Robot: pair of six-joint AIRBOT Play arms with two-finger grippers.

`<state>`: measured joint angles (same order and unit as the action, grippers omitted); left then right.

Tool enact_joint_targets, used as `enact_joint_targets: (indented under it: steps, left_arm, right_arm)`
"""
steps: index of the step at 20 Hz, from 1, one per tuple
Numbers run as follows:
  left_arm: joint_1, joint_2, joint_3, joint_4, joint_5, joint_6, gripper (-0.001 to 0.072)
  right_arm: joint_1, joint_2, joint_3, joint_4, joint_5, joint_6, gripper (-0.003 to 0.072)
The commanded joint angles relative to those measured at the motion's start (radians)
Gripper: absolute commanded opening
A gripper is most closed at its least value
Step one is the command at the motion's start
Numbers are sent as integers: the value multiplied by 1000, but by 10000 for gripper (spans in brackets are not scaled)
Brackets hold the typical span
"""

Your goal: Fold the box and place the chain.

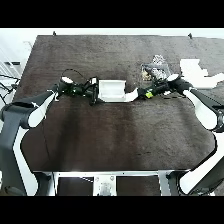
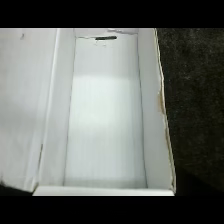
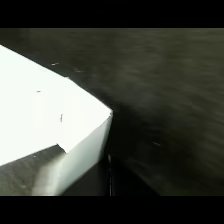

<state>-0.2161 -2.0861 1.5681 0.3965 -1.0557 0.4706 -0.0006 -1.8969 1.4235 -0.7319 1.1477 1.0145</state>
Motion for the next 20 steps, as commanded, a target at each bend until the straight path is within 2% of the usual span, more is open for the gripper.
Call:
enact_joint_targets:
  steps: [1, 7, 8, 9, 10, 11, 13, 20]
  left_arm:
    - [0, 0, 0, 1, 0, 0, 279]
    - [0, 0, 0, 0, 0, 0, 279]
    - [0, 0, 0, 0, 0, 0, 279]
    - [0, 0, 0, 0, 0, 0, 279]
    - [0, 0, 0, 0, 0, 0, 279]
    - [0, 0, 0, 0, 0, 0, 279]
    - [0, 0, 0, 0, 0, 0, 279]
    - [0, 0, 0, 0, -1, 0, 279]
  right_arm:
    - [40, 6, 16, 14, -14, -23, 10]
    - [41, 78, 23, 15, -13, -20, 17]
    - [41, 82, 23, 15, -13, -20, 111]
    - [41, 84, 23, 18, -13, -20, 245]
    - [43, 84, 23, 26, -13, -19, 287]
    - [48, 84, 23, 40, -14, -20, 299]
    - [61, 84, 24, 60, -14, -19, 391]
    - [107, 84, 24, 10, -32, 64, 394]
